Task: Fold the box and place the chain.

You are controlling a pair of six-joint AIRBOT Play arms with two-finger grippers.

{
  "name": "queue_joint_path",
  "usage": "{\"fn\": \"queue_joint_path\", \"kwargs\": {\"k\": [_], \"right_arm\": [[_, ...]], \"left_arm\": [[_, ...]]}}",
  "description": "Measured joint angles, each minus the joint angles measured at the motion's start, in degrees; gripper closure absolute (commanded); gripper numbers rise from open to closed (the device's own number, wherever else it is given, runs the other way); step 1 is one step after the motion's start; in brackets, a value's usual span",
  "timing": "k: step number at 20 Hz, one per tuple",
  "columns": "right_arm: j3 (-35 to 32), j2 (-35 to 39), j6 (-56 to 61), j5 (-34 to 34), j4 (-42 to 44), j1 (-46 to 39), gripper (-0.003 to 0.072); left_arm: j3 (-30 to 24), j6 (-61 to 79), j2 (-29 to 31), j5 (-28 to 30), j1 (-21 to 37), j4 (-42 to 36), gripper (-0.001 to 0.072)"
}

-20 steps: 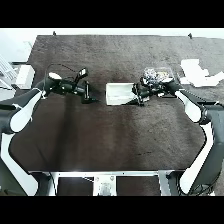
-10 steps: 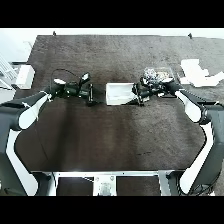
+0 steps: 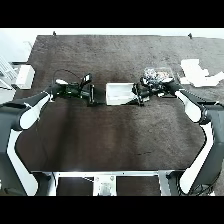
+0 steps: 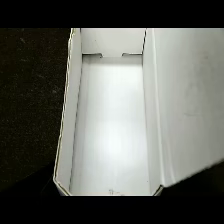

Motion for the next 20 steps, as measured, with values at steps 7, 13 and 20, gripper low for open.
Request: {"fn": "queue_joint_path", "kwargs": {"k": [7,13,20], "right_arm": [[0.0,0.0,0.0,0.1,-0.1,0.0,0.0137],[0.0,0.0,0.0,0.1,-0.1,0.0,0.0137],[0.0,0.0,0.0,0.0,0.0,0.0,0.0136]], "left_arm": [[7.8,-5.0,-4.3,-3.5,-1.6,3.6,-0.0011],[9.9,-7.2,-5.7,-3.6,-2.6,5.3,-0.0011],[12.9,-7.7,-8.1,-1.1,-4.7,5.6,-0.0011]]}}
